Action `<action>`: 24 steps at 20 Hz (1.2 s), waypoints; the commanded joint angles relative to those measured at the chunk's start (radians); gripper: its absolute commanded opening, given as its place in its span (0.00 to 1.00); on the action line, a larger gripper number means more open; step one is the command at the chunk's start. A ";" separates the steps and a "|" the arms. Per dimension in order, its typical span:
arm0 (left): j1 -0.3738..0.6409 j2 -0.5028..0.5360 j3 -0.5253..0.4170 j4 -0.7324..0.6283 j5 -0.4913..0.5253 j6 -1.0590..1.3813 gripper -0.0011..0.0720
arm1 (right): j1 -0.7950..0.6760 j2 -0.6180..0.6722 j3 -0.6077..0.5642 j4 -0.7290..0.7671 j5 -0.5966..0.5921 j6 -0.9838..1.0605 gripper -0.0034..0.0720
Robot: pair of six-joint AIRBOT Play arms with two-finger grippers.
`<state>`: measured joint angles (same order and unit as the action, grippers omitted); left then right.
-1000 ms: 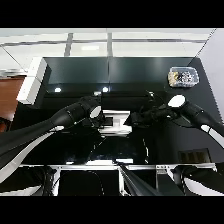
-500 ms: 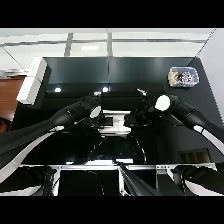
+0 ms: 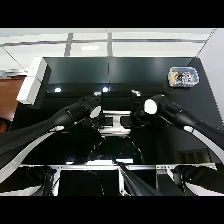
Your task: Fold the box and place the chain.
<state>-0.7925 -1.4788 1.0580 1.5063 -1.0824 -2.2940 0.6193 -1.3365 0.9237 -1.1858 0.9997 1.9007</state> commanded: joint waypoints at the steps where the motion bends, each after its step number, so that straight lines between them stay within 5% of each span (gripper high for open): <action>1: 0.001 0.000 0.001 0.000 0.000 0.000 0.05 | 0.055 -0.038 0.046 -0.156 0.031 0.154 0.60; 7: 0.001 0.000 0.001 0.000 -0.001 0.000 0.05 | 0.104 -0.120 0.150 -0.234 0.097 0.254 0.59; 8: 0.001 0.000 0.001 0.000 -0.001 0.000 0.05 | 0.108 -0.128 0.161 -0.240 0.100 0.264 0.50; 24: 0.001 0.000 0.001 0.000 -0.001 0.000 0.05 | 0.110 -0.172 0.163 -0.187 0.148 0.291 0.48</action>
